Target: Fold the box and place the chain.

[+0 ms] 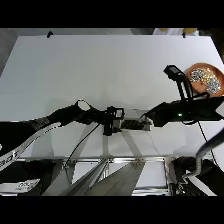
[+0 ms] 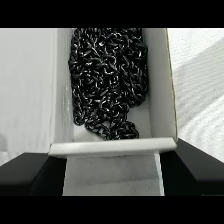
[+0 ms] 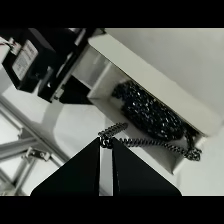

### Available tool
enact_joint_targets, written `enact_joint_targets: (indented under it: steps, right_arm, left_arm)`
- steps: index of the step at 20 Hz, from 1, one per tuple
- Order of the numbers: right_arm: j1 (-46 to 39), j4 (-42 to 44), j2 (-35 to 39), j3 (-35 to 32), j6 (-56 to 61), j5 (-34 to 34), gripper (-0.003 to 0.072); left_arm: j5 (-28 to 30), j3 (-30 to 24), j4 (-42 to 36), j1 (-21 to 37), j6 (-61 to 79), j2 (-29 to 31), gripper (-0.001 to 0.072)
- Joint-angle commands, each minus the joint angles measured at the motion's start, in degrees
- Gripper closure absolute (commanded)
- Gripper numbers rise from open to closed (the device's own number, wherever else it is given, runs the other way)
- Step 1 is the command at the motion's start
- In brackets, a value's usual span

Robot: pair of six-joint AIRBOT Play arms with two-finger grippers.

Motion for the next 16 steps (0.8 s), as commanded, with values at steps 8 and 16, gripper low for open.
enact_joint_targets:
  steps: [8,16]
  right_arm:
    - [4.3,-4.1,-9.8,3.8,-12.2,-3.4,0.0455]
    - [-2.2,-4.2,-19.0,11.3,-26.9,-1.9,0.0664]
  left_arm:
    - [0.0,0.1,0.0,0.0,0.0,0.0,0.0397]
    - [0.0,0.1,0.0,0.0,0.0,0.0,0.0397]
